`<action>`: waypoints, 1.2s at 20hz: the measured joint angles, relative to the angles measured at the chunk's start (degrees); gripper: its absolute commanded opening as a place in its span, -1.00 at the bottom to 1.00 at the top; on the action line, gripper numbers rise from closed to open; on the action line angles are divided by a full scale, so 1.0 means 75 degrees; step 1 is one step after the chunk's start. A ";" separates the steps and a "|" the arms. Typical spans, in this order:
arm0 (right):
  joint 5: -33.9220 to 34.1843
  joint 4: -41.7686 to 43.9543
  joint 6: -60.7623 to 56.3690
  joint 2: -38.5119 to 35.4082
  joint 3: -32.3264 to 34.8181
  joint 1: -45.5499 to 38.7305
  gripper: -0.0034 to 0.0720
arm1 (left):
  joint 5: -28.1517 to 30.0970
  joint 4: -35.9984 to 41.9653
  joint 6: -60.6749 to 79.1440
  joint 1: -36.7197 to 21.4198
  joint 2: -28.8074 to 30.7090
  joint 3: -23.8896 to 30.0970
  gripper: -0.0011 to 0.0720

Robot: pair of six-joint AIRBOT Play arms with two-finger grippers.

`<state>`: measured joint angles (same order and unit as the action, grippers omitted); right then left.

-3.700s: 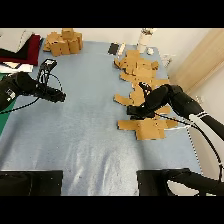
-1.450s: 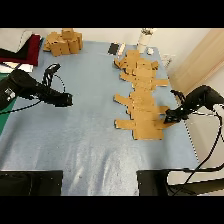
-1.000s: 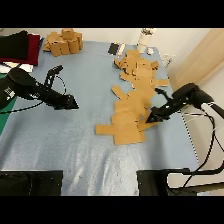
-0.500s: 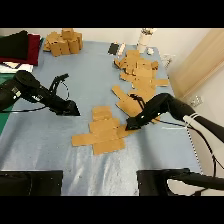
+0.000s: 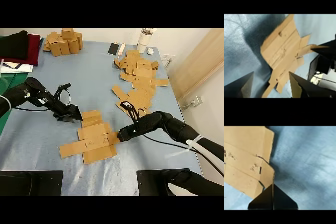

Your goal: Fold the box.

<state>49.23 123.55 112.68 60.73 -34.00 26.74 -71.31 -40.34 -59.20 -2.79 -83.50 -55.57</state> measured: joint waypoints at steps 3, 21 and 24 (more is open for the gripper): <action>-0.0428 -0.0020 -0.0105 -0.0149 0.0122 0.0449 -0.91 | -0.0055 0.0498 0.0283 -0.0038 -0.0484 0.0000 0.83; -0.1005 -0.0458 -0.0801 -0.0227 0.0192 0.0953 -0.90 | -0.0909 0.1641 0.1891 0.0149 -0.1090 -0.0009 -0.85; -0.0991 -0.0487 -0.0825 -0.0227 0.0195 0.0953 -0.84 | -0.0991 0.1664 0.2194 0.0149 -0.1090 -0.0012 -0.93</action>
<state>41.80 119.90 106.50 59.02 -32.53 33.89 -78.74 -27.86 -42.74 -1.67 -91.68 -55.66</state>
